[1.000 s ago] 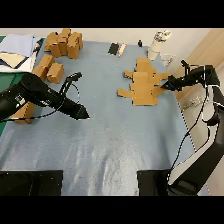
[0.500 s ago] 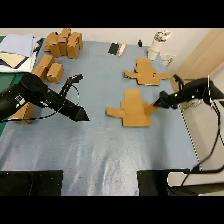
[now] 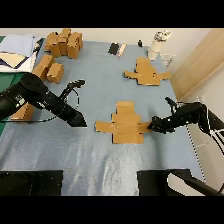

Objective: Fold the box.

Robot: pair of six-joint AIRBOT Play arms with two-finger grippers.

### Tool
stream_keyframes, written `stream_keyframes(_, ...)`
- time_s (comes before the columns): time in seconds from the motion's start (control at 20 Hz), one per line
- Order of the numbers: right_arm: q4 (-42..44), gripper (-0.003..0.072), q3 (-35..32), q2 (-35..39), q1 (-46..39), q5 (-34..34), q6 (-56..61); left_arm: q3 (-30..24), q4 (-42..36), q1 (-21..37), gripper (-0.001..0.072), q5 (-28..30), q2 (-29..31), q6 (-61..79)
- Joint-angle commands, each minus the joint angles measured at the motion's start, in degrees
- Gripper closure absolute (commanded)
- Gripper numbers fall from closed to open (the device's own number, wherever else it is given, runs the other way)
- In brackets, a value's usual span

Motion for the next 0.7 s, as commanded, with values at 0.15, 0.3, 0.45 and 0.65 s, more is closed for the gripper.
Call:
stream_keyframes(0.15, 1.2, 0.0466, 6.3, -9.3, 0.3, -2.2, -4.8, 0.0, 0.0, 0.0, 0.0697, -1.4, 0.0, 0.1)
stream_keyframes(0.3, 10.0, 0.0606, 6.9, -14.1, 0.6, -3.4, -10.8, 0.0, -0.5, 0.1, 0.0697, -4.7, 0.0, -0.5)
stream_keyframes(0.45, 10.6, 0.0685, 6.6, -15.6, 3.1, -6.1, -12.7, 0.0, -1.0, 0.1, 0.0697, -6.8, 0.0, -0.4)
stream_keyframes(0.65, 23.8, 0.0687, 2.9, -11.0, 7.9, -5.6, -22.8, -0.1, -3.6, 4.4, 0.0696, -7.1, -1.1, 1.8)
